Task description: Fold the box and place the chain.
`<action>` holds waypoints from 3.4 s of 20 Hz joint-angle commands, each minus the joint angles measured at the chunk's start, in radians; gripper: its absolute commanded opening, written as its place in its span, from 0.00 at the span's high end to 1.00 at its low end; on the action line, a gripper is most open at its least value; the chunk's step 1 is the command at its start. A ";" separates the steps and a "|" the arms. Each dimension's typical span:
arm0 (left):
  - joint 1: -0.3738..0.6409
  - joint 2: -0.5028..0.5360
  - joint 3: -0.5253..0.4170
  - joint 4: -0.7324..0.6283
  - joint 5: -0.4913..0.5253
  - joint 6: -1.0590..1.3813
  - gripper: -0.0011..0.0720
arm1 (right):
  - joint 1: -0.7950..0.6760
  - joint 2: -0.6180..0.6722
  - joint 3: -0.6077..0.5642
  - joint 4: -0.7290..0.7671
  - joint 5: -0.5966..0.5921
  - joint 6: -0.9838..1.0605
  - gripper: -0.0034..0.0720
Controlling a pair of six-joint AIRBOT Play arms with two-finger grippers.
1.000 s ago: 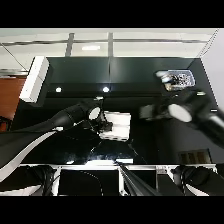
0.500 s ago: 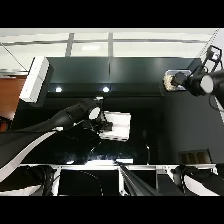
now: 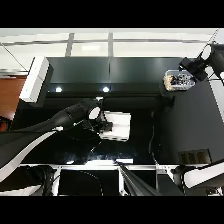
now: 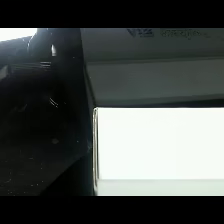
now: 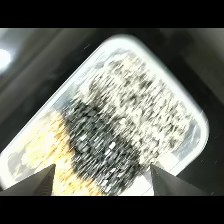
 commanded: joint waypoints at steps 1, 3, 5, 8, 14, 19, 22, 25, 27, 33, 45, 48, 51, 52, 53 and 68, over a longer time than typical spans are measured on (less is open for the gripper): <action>0.000 0.000 0.001 -0.004 -0.003 0.000 0.95 | -0.032 -0.117 0.119 -0.028 0.090 0.024 0.18; 0.000 0.000 0.001 -0.004 -0.003 0.000 0.95 | -0.050 -0.129 0.119 -0.028 0.070 0.031 0.19; 0.000 0.000 0.001 -0.004 -0.003 0.000 0.95 | -0.064 -0.138 0.119 -0.030 0.058 0.031 0.19; 0.000 0.000 0.001 -0.004 -0.003 0.000 0.95 | -0.074 -0.159 0.119 -0.024 0.021 0.032 0.19; 0.000 0.000 0.001 -0.004 -0.003 0.000 0.95 | -0.074 -0.212 0.119 0.060 -0.048 0.032 0.35; 0.000 0.000 0.001 -0.004 -0.003 0.000 0.95 | -0.074 -0.208 0.121 0.091 -0.053 -0.018 0.94; 0.000 0.000 0.001 -0.005 -0.003 0.000 0.95 | -0.074 -0.166 0.129 0.130 -0.037 -0.137 0.94; 0.000 0.000 0.001 -0.005 -0.003 0.000 0.95 | -0.074 -0.049 0.129 0.138 0.021 -0.363 0.94; 0.000 0.000 0.001 -0.004 -0.003 0.000 0.95 | -0.073 0.056 0.128 0.142 0.102 -0.491 0.94; 0.000 0.000 0.001 -0.004 -0.003 0.000 0.95 | -0.071 0.376 0.015 0.369 0.200 -0.760 0.94; 0.000 0.000 0.001 -0.004 -0.003 0.000 0.95 | -0.071 0.877 -0.277 0.964 0.429 -1.063 0.94; 0.000 0.000 0.001 -0.005 -0.003 0.000 0.95 | -0.034 0.971 -0.492 1.050 0.459 -1.093 0.94; 0.000 0.000 0.001 -0.004 -0.003 0.000 0.95 | 0.081 0.994 -0.669 1.088 0.403 -1.092 0.94; 0.000 0.000 0.001 -0.004 -0.002 0.000 0.95 | 0.141 0.994 -0.725 1.091 0.332 -1.088 0.94; 0.000 0.000 0.001 -0.004 -0.002 0.000 0.95 | 0.206 0.993 -0.777 1.098 0.246 -1.065 0.94; 0.000 0.000 0.001 -0.004 -0.002 0.000 0.95 | 0.605 0.807 -0.928 0.964 -0.209 -0.903 0.94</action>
